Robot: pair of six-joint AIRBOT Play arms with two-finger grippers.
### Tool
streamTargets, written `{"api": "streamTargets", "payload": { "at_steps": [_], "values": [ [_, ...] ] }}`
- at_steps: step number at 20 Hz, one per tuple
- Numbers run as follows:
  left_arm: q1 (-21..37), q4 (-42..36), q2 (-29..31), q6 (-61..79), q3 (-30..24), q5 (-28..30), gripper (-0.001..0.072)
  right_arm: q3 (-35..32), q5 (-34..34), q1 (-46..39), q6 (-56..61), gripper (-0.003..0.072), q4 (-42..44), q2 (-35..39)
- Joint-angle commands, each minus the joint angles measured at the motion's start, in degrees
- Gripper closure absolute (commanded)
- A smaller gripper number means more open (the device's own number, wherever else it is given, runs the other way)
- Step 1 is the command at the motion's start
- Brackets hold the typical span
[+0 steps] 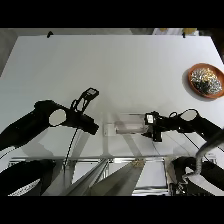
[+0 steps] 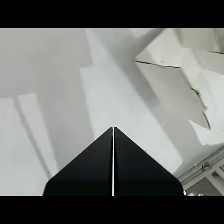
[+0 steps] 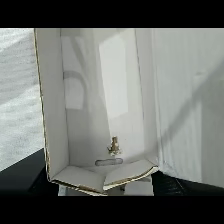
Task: Fold the box and place the chain.
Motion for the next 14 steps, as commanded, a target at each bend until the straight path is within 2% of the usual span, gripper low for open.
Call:
{"api": "streamTargets", "payload": {
  "at_steps": [1, 5, 7, 10, 14],
  "values": [
    [1.16, -4.66, -4.39, -7.67, -1.36, 2.51, 0.07, 0.0, 0.0, 0.02, -0.02, 0.0344, 0.0, 0.04],
    [0.66, -16.09, -11.89, -3.82, -1.33, 5.05, 0.0702, 0.0, 0.02, 0.02, -0.02, 0.0344, -0.02, 0.04],
    [-0.37, -20.83, -13.6, 0.94, -1.33, 6.27, 0.0706, 0.0, 0.02, 0.02, -0.02, 0.0344, 0.0, 0.04],
    [-1.42, -24.68, -13.09, 3.87, -1.27, 7.3, 0.0706, 0.0, 0.0, 0.02, -0.02, 0.0344, -0.02, 0.04],
    [-3.34, -25.0, -10.45, 4.35, -0.02, 7.67, 0.0697, 0.0, 0.0, 0.02, -0.02, 0.0344, 0.0, 0.04]
  ]
}}
